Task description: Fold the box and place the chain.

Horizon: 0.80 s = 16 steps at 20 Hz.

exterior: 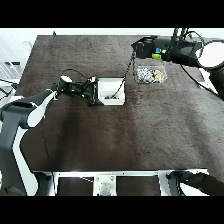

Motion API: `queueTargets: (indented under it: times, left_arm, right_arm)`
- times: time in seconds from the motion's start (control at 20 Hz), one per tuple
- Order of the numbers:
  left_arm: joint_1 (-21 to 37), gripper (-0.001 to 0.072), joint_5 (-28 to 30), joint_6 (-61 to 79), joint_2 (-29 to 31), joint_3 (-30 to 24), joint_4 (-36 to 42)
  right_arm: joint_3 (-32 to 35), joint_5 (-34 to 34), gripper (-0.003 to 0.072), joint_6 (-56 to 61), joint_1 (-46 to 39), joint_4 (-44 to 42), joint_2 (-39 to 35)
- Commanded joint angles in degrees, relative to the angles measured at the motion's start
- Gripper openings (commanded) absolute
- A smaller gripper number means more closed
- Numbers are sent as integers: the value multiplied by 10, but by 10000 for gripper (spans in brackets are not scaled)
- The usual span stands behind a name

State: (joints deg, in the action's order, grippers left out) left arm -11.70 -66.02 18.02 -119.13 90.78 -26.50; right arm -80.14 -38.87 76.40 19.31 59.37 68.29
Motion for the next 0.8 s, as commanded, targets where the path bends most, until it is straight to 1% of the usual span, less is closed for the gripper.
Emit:
queueTargets:
  times: [0.0, 0.2, 0.35, 0.45, 0.5, 0.75]
  left_arm:
    - [0, 407, 0, 0, 0, 0, 0]
    - [0, 407, 0, 0, 0, 0, 0]
    - [0, 407, 0, 0, 0, 0, 0]
    - [0, 407, 0, 0, 0, 0, 0]
    - [0, 407, 0, 0, 0, 0, 0]
    - [0, 408, 0, 0, 0, 0, 0]
  right_arm:
    - [21, -5, 4, 12, 31, 2, -8]
    - [68, 40, 4, 31, 45, -4, -6]
    - [108, 98, 4, 38, 64, -4, -3]
    - [124, 146, 4, 37, 74, -4, 2]
    - [126, 159, 4, 37, 78, -4, 6]
    - [126, 171, 4, 38, 81, -4, 43]
